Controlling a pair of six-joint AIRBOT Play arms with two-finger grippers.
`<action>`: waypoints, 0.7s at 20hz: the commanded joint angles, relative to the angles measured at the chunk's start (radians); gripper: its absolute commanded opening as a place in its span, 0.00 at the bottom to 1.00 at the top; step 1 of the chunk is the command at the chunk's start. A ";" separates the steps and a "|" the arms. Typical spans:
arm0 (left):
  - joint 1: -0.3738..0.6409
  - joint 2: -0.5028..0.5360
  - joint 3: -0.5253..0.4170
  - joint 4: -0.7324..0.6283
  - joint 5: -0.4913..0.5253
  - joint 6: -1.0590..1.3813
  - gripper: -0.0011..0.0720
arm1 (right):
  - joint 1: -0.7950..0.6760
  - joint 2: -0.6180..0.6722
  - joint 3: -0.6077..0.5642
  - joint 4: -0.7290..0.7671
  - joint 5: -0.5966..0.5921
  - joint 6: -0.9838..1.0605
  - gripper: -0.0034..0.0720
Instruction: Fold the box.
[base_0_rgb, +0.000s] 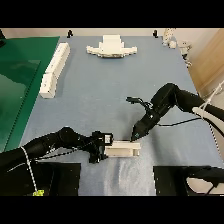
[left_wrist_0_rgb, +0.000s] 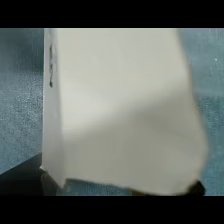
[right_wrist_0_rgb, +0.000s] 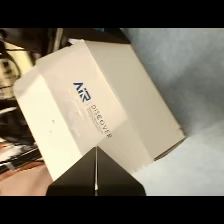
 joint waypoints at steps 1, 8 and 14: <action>0.000 0.001 0.000 0.000 0.000 0.000 0.72 | 0.112 0.177 -0.082 -0.128 0.318 -0.074 0.04; 0.000 0.001 0.000 0.000 0.000 0.000 0.72 | 0.423 0.611 -0.424 -0.151 0.903 -0.108 0.04; 0.000 0.001 0.000 0.000 0.000 0.000 0.72 | 0.618 0.728 -0.552 -0.269 1.033 -0.108 0.29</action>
